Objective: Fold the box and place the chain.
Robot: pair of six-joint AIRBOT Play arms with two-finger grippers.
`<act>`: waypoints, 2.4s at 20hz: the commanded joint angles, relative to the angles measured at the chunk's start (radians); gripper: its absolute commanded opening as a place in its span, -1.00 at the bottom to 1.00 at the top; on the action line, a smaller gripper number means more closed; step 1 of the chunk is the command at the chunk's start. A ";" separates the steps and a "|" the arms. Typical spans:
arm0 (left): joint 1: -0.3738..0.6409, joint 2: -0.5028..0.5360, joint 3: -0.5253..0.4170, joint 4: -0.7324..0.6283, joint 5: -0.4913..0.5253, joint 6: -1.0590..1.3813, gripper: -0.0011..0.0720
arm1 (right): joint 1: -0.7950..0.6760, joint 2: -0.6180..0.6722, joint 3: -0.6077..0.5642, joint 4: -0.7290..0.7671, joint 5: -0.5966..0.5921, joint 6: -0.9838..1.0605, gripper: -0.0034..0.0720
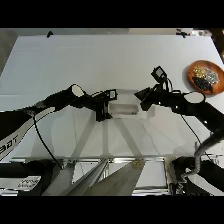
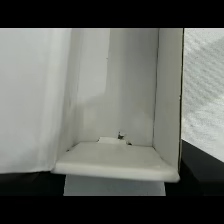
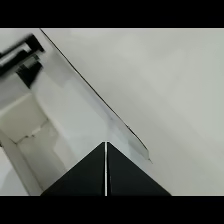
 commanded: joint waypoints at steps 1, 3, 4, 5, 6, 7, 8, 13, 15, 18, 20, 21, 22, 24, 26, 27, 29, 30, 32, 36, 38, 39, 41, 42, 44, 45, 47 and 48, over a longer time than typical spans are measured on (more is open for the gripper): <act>0.000 0.001 0.000 0.000 0.001 0.000 -0.01 | 0.000 0.131 0.001 -0.146 0.124 0.053 -0.88; 0.000 0.001 0.000 0.000 0.001 0.000 -0.01 | 0.000 0.187 0.000 -0.360 0.241 0.098 -0.88; 0.000 0.001 0.000 0.000 0.001 0.000 -0.01 | 0.000 0.205 0.000 -0.478 0.304 0.102 -0.88; 0.000 0.001 0.000 0.000 0.001 0.000 -0.01 | 0.000 0.213 0.000 -0.603 0.372 0.102 -0.88; 0.000 0.001 0.000 0.000 0.001 0.000 -0.01 | 0.000 0.213 0.000 -0.729 0.427 0.101 -0.88; 0.000 0.001 0.000 0.000 0.001 0.000 -0.01 | 0.000 0.213 0.000 -0.856 0.444 0.101 -0.88; 0.000 0.001 0.000 0.000 0.001 0.000 -0.01 | 0.000 0.212 0.000 -0.937 0.421 0.102 -0.88; 0.000 0.001 0.000 0.000 0.001 0.000 -0.01 | 0.000 0.171 0.000 -0.867 0.182 -0.034 -0.81; 0.000 0.001 0.000 0.000 0.001 0.000 -0.01 | 0.000 0.116 0.000 -0.848 0.150 -0.122 -0.28; 0.000 0.001 0.000 0.000 0.001 0.000 -0.01 | 0.000 0.014 0.000 -0.799 0.154 -0.209 -0.28; 0.000 0.001 0.000 0.000 0.001 0.000 -0.01 | 0.000 -0.050 0.000 -0.669 0.149 -0.315 -0.28; 0.000 0.001 0.000 0.000 0.001 0.000 -0.01 | 0.000 -0.076 0.000 -0.594 0.145 -0.370 -0.28; 0.000 0.001 0.000 0.000 0.001 0.000 -0.01 | 0.000 -0.093 0.000 -0.527 0.137 -0.413 -0.29; 0.000 0.001 0.000 0.000 0.001 0.000 -0.01 | 0.000 -0.119 0.000 -0.430 0.109 -0.476 -0.33; 0.000 0.001 0.000 0.000 0.001 0.000 -0.01 | 0.000 -0.140 0.000 -0.407 0.099 -0.483 -0.33; 0.000 0.001 0.000 0.000 0.001 0.000 -0.01 | 0.000 -0.151 0.000 -0.407 0.099 -0.483 -0.33; 0.000 0.001 0.000 0.000 0.001 0.000 -0.01 | 0.000 -0.164 0.000 -0.400 0.090 -0.484 -0.40; 0.000 0.001 0.000 0.000 0.001 0.000 -0.01 | 0.000 -0.167 0.000 -0.388 0.081 -0.484 -0.46; 0.000 0.001 0.000 0.000 0.001 0.000 -0.01 | 0.000 -0.167 0.000 -0.347 0.079 -0.492 -0.46; 0.000 0.001 0.000 0.000 0.001 0.000 -0.01 | 0.001 -0.167 0.000 -0.268 0.083 -0.511 -0.46; 0.000 0.001 0.000 0.000 0.001 0.000 -0.01 | 0.001 -0.167 0.000 -0.251 0.102 -0.511 -0.46; 0.000 0.001 0.000 0.000 0.001 0.000 -0.01 | 0.001 -0.169 0.000 -0.250 0.112 -0.511 -0.46; 0.000 0.001 0.000 0.000 0.001 0.000 -0.01 | 0.001 -0.185 0.000 -0.250 0.113 -0.511 -0.46; 0.000 0.001 0.000 0.000 0.001 0.000 -0.01 | 0.001 -0.199 0.000 -0.248 0.113 -0.511 -0.46; 0.000 0.001 0.000 0.000 0.001 0.000 -0.01 | 0.001 -0.228 0.000 -0.238 0.114 -0.511 -0.45; 0.000 0.001 0.000 0.000 0.001 0.000 -0.01 | 0.001 -0.242 0.000 -0.219 0.116 -0.511 -0.44; 0.000 0.001 0.000 0.000 0.001 0.000 -0.01 | 0.001 -0.249 0.000 -0.189 0.116 -0.513 -0.43; 0.000 0.001 0.000 0.000 0.001 0.000 -0.01 | 0.001 -0.249 0.000 -0.180 0.116 -0.518 -0.35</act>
